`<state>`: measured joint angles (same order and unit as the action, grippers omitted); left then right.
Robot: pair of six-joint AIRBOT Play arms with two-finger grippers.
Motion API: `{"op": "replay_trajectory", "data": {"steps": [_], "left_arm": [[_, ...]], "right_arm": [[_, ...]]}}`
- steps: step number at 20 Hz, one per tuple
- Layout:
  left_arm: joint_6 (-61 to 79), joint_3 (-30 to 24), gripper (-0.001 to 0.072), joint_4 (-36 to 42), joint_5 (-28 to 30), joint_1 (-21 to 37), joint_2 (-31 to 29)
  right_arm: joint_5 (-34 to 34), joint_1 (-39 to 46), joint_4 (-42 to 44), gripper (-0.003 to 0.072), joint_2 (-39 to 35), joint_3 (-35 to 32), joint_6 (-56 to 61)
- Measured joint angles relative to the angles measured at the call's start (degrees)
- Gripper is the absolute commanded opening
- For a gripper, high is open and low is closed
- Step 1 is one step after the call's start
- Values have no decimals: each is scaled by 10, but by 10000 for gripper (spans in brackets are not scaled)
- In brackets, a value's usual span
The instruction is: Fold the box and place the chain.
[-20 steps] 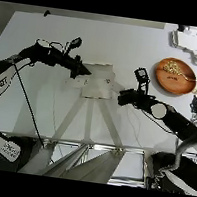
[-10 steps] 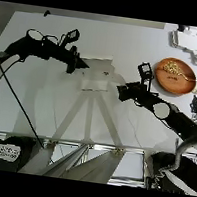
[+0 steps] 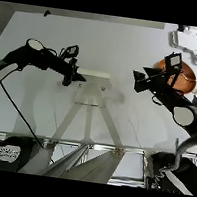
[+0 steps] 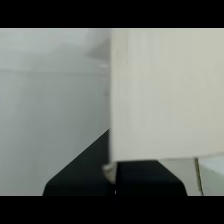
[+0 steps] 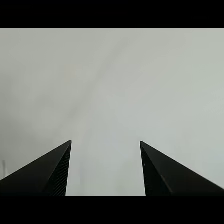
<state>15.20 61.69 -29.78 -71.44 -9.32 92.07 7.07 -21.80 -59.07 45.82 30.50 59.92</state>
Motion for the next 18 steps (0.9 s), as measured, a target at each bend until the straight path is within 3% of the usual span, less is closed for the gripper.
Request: {"op": "replay_trajectory", "data": {"steps": [7,18], "left_arm": [[92,-26,2,82,69,-48,50],[129,-29,7,93,116,-71,74]], "right_arm": [[25,24,-4,475,-9,0,2],[84,26,-5,475,-10,0,2]]}}
